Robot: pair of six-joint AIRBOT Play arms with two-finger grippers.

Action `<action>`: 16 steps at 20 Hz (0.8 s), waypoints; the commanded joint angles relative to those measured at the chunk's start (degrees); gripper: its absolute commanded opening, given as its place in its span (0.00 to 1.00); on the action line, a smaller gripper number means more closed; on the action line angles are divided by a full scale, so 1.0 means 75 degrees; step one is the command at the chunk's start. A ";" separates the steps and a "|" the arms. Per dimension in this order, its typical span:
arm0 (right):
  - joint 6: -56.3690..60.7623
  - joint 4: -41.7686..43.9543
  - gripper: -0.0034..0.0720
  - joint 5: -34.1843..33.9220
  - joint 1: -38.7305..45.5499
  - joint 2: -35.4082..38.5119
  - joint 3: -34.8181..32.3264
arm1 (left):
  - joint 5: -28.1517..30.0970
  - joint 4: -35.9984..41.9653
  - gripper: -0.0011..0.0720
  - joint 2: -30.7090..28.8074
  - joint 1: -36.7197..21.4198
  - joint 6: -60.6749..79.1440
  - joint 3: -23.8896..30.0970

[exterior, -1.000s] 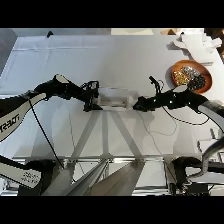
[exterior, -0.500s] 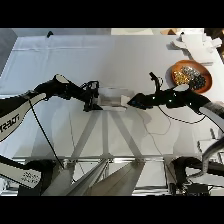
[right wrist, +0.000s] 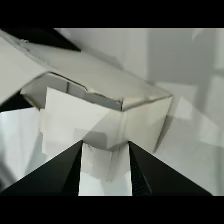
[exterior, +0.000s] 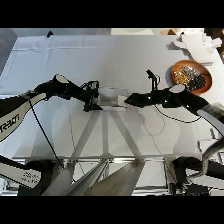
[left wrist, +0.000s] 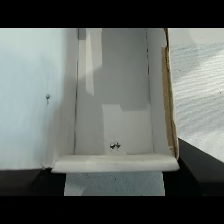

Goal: Fold the box and place the chain.

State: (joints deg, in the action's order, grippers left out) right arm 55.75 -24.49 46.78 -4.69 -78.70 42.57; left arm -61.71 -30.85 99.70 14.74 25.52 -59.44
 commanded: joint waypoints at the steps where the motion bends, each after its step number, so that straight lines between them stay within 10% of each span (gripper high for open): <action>1: 0.1093 -0.1708 0.54 -0.0592 -0.0309 0.0157 0.0189 | 0.0000 -0.0003 0.30 0.0000 -0.0003 0.0003 0.0003; 3: 0.2014 -0.2664 0.68 -0.0618 -0.0548 0.0157 0.0431 | 0.0000 -0.0006 0.30 0.0000 0.0000 0.0003 0.0003; 16: 0.5394 -0.6140 0.67 -0.0801 -0.1813 0.0157 0.1332 | 0.0000 -0.0003 0.30 0.0000 0.0000 0.0003 0.0003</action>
State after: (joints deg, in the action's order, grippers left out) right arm 90.37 -64.73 41.10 -16.47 -77.54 51.27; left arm -61.73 -30.85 99.70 14.74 25.52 -59.44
